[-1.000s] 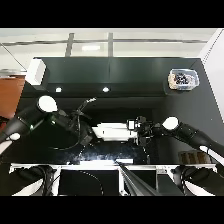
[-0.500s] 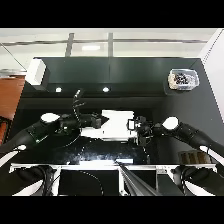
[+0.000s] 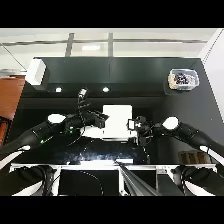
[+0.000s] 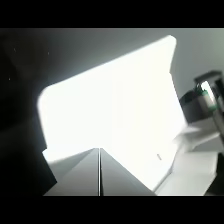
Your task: Fold the box and place the chain.
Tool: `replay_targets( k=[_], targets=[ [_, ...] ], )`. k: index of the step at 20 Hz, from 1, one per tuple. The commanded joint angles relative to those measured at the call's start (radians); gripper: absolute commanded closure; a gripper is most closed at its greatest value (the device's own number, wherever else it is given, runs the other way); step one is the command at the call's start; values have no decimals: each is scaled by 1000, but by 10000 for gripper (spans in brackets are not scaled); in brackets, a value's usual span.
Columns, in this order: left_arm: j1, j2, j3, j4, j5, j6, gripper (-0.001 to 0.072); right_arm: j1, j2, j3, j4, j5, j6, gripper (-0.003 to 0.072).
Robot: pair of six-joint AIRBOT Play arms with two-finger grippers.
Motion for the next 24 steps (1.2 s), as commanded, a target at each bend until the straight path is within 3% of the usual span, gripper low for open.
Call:
replay_targets(
  k=[1,5,9,14,16,19,20,21,22,24],
  targets=[
    [-5,-39,3,51,-53,2,684,0,-1,0,0,0,0,82],
    [-2,-55,9,113,-72,-20,684,0,0,0,0,0,0,82],
    [48,-27,82,367,-111,-193,684,0,0,0,0,0,0,82],
    [253,130,155,708,-378,-369,683,0,0,0,0,0,0,82],
    [368,196,154,736,-477,-383,682,0,0,0,0,0,0,82],
    [472,200,122,729,-670,-407,676,0,-1,0,2,0,0,81],
    [475,194,106,732,-715,-381,528,0,0,0,3,0,0,82],
    [464,194,87,729,-728,-322,88,0,-1,0,3,0,0,82],
    [447,193,71,735,-705,-291,0,0,0,0,3,0,0,82],
    [398,193,40,756,-653,-69,0,0,0,0,3,0,0,82]
  ],
)
